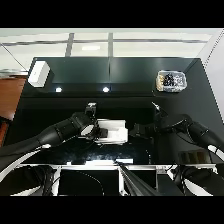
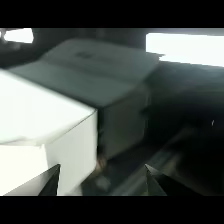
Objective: Fold the box and place the chain.
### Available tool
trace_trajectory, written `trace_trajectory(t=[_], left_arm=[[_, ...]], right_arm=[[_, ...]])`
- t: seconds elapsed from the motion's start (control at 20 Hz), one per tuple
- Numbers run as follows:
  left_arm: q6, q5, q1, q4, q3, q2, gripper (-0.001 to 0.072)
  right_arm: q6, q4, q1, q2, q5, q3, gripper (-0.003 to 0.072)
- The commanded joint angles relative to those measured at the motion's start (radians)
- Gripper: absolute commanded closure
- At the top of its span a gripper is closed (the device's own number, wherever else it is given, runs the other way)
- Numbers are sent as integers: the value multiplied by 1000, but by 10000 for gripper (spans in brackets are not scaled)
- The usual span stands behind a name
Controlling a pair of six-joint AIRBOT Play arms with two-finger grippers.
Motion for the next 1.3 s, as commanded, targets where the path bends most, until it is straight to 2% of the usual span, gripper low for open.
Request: trace_trajectory(t=[0.0, 0.3, 0.45, 0.5, 0.7, 0.75, 1.1, 1.25], left_arm=[[0, 0, 1, -3, 0, 0, 678], [2, 0, 0, -3, 0, 0, 678], [16, -2, 1, -3, 0, 0, 678], [16, -3, 0, -3, 0, 0, 679], [15, -3, 0, -3, 0, 0, 679], [15, -3, 0, -3, 0, 0, 679], [18, -2, 0, -2, 0, 0, 679], [18, -2, 0, -2, 0, 0, 678]], right_arm=[[-11, -65, 6, -3, -131, 78, 67], [-10, -63, 11, -3, -131, 120, 77], [50, -83, 73, -3, -42, 120, 79], [72, -93, 104, -3, -6, 121, 148], [274, -238, 219, -4, 89, 133, 156], [311, -266, 233, -4, 94, 134, 220], [425, -295, 293, -24, 138, 153, 222], [521, -411, 336, -46, 127, 205, 222]])
